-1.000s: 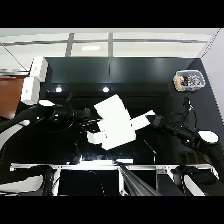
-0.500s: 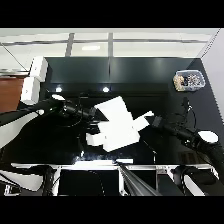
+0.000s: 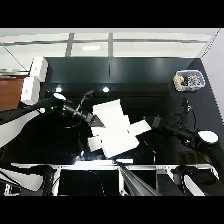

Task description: Fold the box and place the chain.

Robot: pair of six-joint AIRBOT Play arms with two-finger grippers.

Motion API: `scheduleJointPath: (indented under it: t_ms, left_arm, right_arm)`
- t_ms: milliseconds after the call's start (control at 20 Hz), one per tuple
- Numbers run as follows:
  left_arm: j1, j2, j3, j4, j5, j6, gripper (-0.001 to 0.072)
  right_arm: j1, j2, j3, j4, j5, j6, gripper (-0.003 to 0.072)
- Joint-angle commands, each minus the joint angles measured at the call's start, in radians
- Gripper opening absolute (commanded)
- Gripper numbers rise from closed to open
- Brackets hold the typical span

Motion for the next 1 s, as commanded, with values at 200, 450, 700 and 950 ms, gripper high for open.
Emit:
scheduleJointPath:
  t_ms: [200,450,700,950]
  left_arm:
    - [-0.036,0.172,-0.006,0.138,0.135,0.074,0.0025]
    - [-0.197,0.472,-0.115,0.190,0.536,0.413,0.0028]
    - [-0.312,0.441,-0.131,0.197,0.611,0.653,0.0028]
    - [-0.327,0.338,-0.130,0.208,0.702,0.672,0.0030]
  right_arm:
    - [-0.038,0.001,0.294,-0.688,0.344,0.042,0.0703]
    - [-0.035,0.001,0.369,-0.768,0.387,0.042,0.0703]
    - [-0.029,0.001,0.369,-0.727,0.374,0.040,0.0703]
    - [0.093,-0.007,0.368,-0.752,0.336,-0.108,0.0703]
